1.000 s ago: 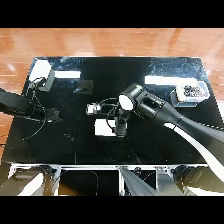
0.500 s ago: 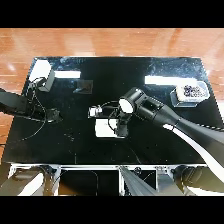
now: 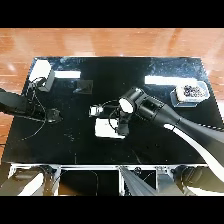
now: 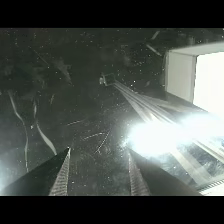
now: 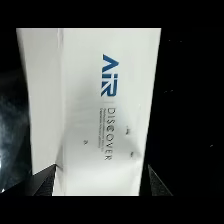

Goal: Fold the box and place the chain.

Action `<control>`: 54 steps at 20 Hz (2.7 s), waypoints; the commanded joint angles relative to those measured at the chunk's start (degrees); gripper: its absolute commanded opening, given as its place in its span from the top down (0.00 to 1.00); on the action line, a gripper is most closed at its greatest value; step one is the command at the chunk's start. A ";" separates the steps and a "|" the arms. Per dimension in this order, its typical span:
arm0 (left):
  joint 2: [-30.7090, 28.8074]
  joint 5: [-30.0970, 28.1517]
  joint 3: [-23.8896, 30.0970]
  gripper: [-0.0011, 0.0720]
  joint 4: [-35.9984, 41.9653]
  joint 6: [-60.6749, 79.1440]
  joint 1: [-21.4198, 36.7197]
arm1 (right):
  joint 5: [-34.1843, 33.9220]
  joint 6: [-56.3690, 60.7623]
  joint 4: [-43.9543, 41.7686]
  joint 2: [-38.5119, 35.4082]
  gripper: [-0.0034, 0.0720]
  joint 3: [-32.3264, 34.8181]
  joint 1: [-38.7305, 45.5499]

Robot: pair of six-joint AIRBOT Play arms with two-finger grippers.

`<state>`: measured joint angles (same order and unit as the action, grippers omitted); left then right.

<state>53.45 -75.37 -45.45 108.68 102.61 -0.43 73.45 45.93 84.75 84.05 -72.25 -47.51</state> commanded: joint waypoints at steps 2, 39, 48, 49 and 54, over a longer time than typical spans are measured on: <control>0.02 0.85 0.00 0.35 0.26 0.00 0.04 | 0.61 0.76 -0.28 -1.03 0.01 -1.92 0.00; 0.04 11.34 0.00 0.35 0.85 -1.53 -5.62 | 0.81 11.26 1.20 -1.07 0.02 -1.53 -5.49; 0.02 10.88 0.00 0.35 0.79 -1.46 -5.62 | -0.50 9.33 4.46 1.01 0.02 -1.53 -5.46; 0.04 10.91 0.00 0.35 0.81 -1.46 -5.64 | -0.48 9.33 4.48 1.01 0.02 -1.53 -5.46; 0.02 10.91 0.00 0.35 0.81 -1.46 -5.64 | -0.22 9.35 4.90 1.01 0.02 -1.53 -5.46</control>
<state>53.45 -64.45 -45.45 109.51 101.10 -6.11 73.06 55.29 89.17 85.01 -73.80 -52.93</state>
